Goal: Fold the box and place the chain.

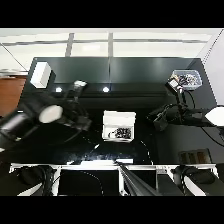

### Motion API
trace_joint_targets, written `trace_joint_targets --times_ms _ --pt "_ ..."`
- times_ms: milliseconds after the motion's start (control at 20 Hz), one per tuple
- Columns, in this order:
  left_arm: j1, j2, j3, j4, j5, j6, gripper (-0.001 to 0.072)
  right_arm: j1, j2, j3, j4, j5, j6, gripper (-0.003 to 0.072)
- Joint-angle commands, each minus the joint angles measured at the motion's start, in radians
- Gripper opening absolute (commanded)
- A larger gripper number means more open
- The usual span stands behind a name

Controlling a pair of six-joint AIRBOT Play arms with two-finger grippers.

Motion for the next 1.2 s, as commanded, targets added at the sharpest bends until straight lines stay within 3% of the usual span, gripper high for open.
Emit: trace_joint_targets --times_ms 0,50,100,200,350,550,700,900,1150 --pt "0.294 0.093 -0.204 -0.654 0.152 0.617 0.0444 -0.001 0.001 0.0 0.001 -0.009 0.0 0.0313" --pt "0.359 0.086 -0.275 -0.874 0.154 0.883 0.0444 -0.001 0.001 0.0 0.001 -0.014 0.0 0.0312" --pt "0.397 0.075 -0.337 -0.994 0.172 1.086 0.0449 -0.001 0.001 0.0 0.001 -0.016 0.0 0.0312" --pt "0.406 0.049 -0.414 -1.023 0.259 1.367 0.0711 -0.001 0.001 0.0 0.001 -0.016 0.0 0.0313" --pt "0.377 -0.011 -0.441 -0.992 0.347 1.767 0.071 -0.001 0.001 0.0 0.0 -0.015 0.0 0.0312" --pt "0.317 -0.103 -0.435 -0.984 0.393 2.081 0.071 -0.001 0.001 0.0 0.001 -0.024 0.0 0.0312" --pt "0.275 -0.168 -0.419 -0.931 0.394 2.17 0.071 -0.001 0.001 0.0 0.001 -0.048 0.0 0.0312" --pt "0.255 -0.26 -0.382 -0.988 0.383 2.199 0.071 -0.001 0.001 0.0 0.001 -0.089 0.0 0.0312" --pt "0.249 -0.269 -0.372 -1.038 0.372 2.191 0.071 -0.001 0.001 0.0 0.001 -0.09 0.0 0.0312"
